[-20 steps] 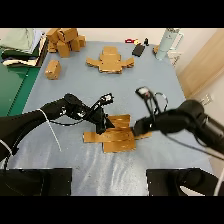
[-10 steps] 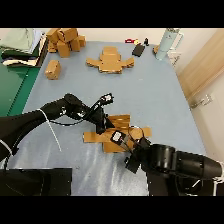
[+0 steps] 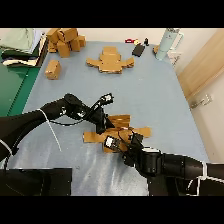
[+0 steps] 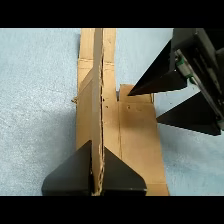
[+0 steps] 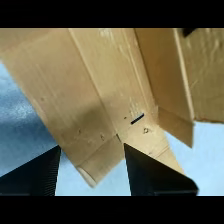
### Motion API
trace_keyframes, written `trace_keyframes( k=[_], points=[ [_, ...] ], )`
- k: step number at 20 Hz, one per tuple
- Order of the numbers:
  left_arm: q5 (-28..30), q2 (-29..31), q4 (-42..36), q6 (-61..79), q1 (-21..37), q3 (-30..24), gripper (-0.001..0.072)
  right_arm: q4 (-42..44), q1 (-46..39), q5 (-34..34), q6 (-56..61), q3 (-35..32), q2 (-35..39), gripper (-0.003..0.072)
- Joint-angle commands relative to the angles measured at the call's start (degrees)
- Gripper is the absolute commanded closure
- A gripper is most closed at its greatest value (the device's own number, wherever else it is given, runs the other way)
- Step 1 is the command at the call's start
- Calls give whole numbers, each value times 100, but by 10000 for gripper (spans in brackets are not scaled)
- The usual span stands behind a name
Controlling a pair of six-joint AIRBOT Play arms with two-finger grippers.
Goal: Fold the box.
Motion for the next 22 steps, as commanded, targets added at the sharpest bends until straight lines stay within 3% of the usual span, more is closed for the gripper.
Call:
trace_keyframes(
  k=[1,11,15,17,19,22],
  points=[
    [4,-2,2,2,0,-2,697,-470,11,109,157,-2,-33,101],
    [4,-2,2,2,0,-2,696,-675,11,11,614,-2,1040,101],
    [4,-2,2,2,0,-2,696,-396,11,129,608,-4,1119,97],
    [7,-2,2,2,0,-2,696,-533,-96,173,581,-7,997,-34],
    [4,-2,2,2,0,-2,696,-496,-306,232,570,-4,883,-34],
    [2,-2,2,2,0,-2,696,109,-214,243,-826,-39,984,-16]
  ],
)
